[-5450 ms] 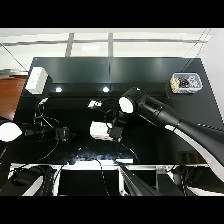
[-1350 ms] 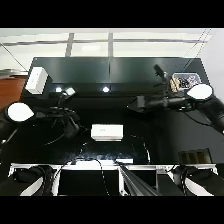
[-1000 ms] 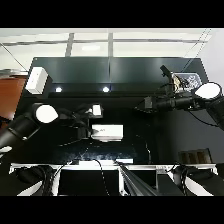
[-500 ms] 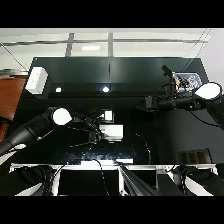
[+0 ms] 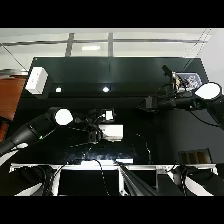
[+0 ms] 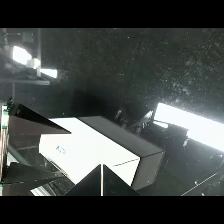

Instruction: Fold the box and place the chain.

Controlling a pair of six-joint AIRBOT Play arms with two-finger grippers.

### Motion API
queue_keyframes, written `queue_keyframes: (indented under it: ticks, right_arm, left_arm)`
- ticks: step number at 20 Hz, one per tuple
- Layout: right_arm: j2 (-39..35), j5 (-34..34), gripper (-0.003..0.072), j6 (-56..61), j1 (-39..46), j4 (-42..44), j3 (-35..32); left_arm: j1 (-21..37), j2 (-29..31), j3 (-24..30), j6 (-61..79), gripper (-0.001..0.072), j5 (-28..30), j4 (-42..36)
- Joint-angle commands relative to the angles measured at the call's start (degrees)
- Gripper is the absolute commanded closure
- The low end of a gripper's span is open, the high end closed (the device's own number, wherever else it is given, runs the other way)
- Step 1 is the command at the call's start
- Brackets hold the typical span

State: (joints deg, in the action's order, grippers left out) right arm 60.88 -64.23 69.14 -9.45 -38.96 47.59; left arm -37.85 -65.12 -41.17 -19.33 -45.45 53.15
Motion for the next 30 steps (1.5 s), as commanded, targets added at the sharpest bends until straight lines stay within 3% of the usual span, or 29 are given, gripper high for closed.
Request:
queue_keyframes:
  ticks: [1, 10, 30]
  right_arm:
    - [-0.02, -0.17, 0.0667, 0.02, 0.04, -0.31, 0.07]
    - [-0.02, -0.09, 0.0667, 0.02, 0.04, -0.31, 0.07]
    - [-0.02, 0.22, 0.0667, 0.02, 0.04, -0.35, 0.07]
  left_arm:
    - [-0.02, -0.09, 0.02, -2.1, 0.0012, -0.13, 1.01]
    - [-0.02, -0.37, 0.02, -2.05, 0.0014, -1.97, 0.15]
    - [-0.13, -1.14, 0.0, -1.31, 0.0013, -0.26, 0.26]
